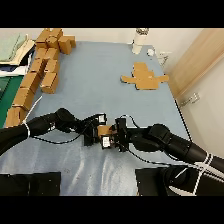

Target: Fold the box.

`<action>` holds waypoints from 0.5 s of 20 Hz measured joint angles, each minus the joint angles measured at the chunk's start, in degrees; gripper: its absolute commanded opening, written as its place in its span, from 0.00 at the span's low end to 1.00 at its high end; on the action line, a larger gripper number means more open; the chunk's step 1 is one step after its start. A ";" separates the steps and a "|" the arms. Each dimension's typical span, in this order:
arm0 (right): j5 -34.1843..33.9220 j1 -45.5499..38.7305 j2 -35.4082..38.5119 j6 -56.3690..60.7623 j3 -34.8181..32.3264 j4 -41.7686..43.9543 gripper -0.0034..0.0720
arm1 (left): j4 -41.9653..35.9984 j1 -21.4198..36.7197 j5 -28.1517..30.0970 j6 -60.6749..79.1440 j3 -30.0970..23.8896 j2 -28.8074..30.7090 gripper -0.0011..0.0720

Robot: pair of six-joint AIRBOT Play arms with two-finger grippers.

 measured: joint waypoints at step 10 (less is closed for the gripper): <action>-0.85 0.94 1.62 0.37 0.31 -0.55 0.31 | 0.02 0.00 -0.11 0.09 0.00 0.00 0.65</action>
